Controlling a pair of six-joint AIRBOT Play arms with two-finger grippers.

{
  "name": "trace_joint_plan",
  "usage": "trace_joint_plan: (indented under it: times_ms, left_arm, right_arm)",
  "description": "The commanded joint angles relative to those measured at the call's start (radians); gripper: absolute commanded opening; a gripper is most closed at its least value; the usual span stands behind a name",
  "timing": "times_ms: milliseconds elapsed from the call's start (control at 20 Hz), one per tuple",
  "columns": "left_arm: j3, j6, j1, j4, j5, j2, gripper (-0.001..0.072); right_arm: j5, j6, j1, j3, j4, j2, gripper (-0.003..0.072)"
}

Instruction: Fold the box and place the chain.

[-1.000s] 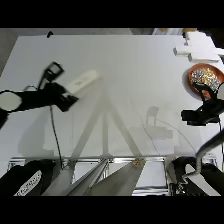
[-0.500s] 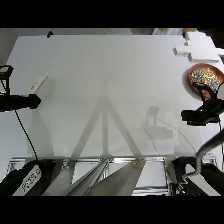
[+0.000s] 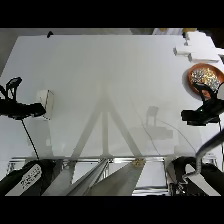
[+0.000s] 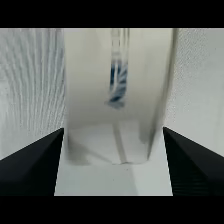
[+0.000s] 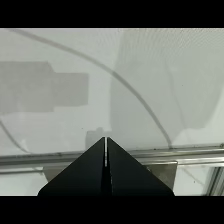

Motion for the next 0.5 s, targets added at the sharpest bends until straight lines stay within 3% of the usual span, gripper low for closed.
trace_joint_plan:
  times_ms: [0, 200, 450]
  left_arm:
    - [0.0, -0.005, 0.001, -0.003, -0.033, -0.003, 0.0698]
    - [0.0, -0.004, -0.01, -0.025, -0.052, 0.026, 0.0696]
    - [0.0, -0.004, -0.089, -0.016, -0.066, 0.199, 0.0696]
  right_arm:
    - [0.0, 0.0, -0.001, 0.0, 0.0, 0.001, 0.0016]
    - [0.0, 0.0, -0.001, 0.0, 0.0, 0.001, 0.0016]
    - [0.0, 0.0, -0.001, 0.0, 0.0, 0.001, 0.0016]
